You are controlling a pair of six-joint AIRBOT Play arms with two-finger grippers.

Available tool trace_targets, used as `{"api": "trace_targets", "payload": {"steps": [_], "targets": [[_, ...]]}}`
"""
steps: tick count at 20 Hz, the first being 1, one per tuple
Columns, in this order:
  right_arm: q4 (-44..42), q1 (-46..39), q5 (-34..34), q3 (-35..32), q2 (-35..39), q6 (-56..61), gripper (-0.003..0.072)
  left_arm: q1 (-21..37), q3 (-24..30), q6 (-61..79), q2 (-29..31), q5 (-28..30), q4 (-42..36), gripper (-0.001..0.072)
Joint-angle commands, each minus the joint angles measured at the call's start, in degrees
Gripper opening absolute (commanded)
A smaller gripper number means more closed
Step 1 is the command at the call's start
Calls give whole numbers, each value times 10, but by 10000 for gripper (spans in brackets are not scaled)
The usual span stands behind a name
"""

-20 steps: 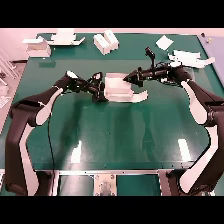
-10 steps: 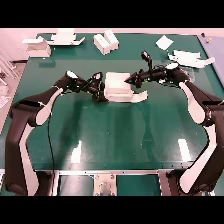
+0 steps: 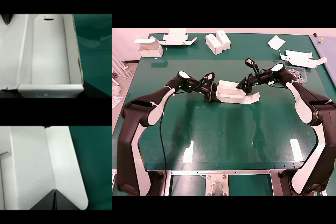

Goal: Fold the box and place the chain.

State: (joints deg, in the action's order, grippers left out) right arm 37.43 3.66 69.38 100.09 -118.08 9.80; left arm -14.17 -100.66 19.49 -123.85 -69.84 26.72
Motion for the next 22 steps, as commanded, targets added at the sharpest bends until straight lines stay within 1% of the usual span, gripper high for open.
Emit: {"api": "trace_targets", "payload": {"steps": [1, 3, 5, 6, 8, 10, 13, 15, 16, 19, 21, 22], "targets": [[6, 0, 24, 42, 1, 1, 3, 0, 0, 0, 0, 4, -2, 405], [6, 0, 26, 67, 12, 1, 2, 0, 0, 0, 0, 4, -1, 405], [6, -3, 27, 75, 35, 9, 0, 0, 0, 0, 0, 4, -1, 405], [10, -6, 27, 75, 49, 35, -1, 0, 0, 0, 0, 4, -1, 405], [42, -14, 53, 75, 82, 70, -1, 0, 0, 0, 0, 4, -1, 405], [58, -21, 64, 72, 110, 95, -2, 0, 0, 0, 0, 4, -1, 405], [67, -24, 61, 39, 157, 95, -3, 0, 0, 0, 0, 4, -1, 405], [67, -24, 28, -9, 191, 92, -3, 0, 0, 0, 0, 4, -1, 405], [66, -24, 1, -44, 209, 89, -3, 0, 0, 0, 0, 4, -1, 405], [64, -24, -63, -164, 257, 26, -3, 0, 0, 0, 0, 4, -1, 404], [37, -26, -99, -243, 282, -31, -3, 0, 0, 0, 0, 4, -1, 405], [7, -27, -120, -277, 292, -58, -3, 0, 0, 0, 0, 4, -1, 404]]}}
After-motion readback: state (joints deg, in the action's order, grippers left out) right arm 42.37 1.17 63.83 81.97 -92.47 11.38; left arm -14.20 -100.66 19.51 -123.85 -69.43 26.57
